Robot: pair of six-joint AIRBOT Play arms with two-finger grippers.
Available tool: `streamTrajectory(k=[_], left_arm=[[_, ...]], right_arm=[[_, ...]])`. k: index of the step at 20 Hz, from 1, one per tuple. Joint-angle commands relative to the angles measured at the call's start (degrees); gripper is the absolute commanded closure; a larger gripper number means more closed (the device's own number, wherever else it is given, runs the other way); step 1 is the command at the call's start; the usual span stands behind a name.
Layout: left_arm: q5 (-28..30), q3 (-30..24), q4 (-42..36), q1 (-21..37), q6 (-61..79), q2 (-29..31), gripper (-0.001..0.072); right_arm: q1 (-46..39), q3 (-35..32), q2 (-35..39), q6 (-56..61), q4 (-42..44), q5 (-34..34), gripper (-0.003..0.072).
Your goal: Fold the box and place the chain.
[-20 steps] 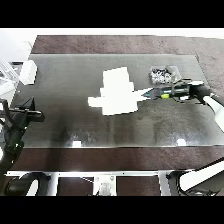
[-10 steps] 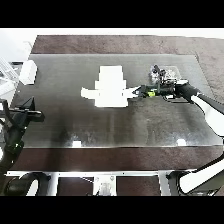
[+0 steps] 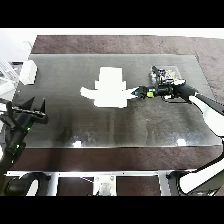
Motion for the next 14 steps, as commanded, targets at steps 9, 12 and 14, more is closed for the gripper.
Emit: streamTrajectory(k=[9, 12, 14], left_arm=[[-8.7, 0.1, -1.7, 0.0, -1.9, 0.0, 0.0296], [-8.8, 1.7, -3.4, 0.0, -4.8, -3.6, 0.0297], [-10.1, 6.4, -3.3, 0.0, -4.7, -11.2, 0.0296]], right_arm=[[0.1, 1.4, 0.0, -0.6, -0.2, 0.0, 0.0685], [0.1, 1.4, 0.0, -0.2, -0.2, -0.1, 0.0685], [0.1, 1.4, 0.0, -0.2, -0.2, -0.1, 0.0685]])
